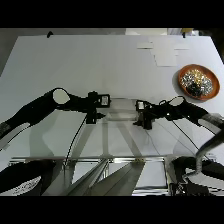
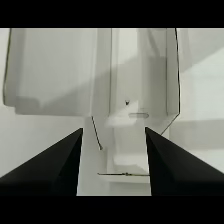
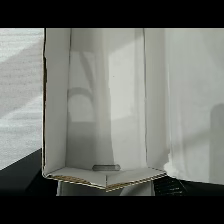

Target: Fold the box and place the chain.

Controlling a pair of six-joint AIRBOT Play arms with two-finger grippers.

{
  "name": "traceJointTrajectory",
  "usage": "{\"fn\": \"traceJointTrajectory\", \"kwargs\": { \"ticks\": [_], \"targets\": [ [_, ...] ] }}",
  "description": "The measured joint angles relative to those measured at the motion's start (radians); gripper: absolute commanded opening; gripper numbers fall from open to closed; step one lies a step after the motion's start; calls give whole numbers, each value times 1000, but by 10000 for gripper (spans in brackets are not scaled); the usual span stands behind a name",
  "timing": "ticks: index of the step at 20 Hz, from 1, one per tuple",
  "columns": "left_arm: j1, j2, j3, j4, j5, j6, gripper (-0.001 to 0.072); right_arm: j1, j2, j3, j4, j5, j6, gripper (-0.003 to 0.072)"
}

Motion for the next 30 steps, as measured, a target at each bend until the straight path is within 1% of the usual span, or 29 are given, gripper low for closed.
{"fn": "traceJointTrajectory", "kwargs": {
  "ticks": [5,10,11,12,13,15,16,17,19,25,30],
  "targets": [
    [54,8,-27,48,-24,-43,457,0,0,0,0,-1,0,297],
    [69,11,-74,72,-31,21,459,0,0,0,0,-1,0,297],
    [71,11,-79,81,-32,29,469,0,0,0,0,-1,0,297],
    [71,11,-82,87,-30,38,501,0,0,0,0,-1,0,297],
    [69,11,-84,89,-27,53,515,0,0,0,0,-1,0,297],
    [56,10,-87,93,-14,80,517,0,0,0,0,-1,0,297],
    [48,6,-88,94,-5,89,533,0,0,0,0,-1,0,297],
    [40,-1,-89,96,0,98,594,0,0,0,0,-1,0,297],
    [23,-16,-89,98,19,106,635,0,0,0,0,-1,0,297],
    [-6,-35,-90,59,103,116,635,0,0,0,1,-2,0,297],
    [-19,-39,-90,27,125,120,634,0,0,0,1,-2,0,297]
  ]
}}
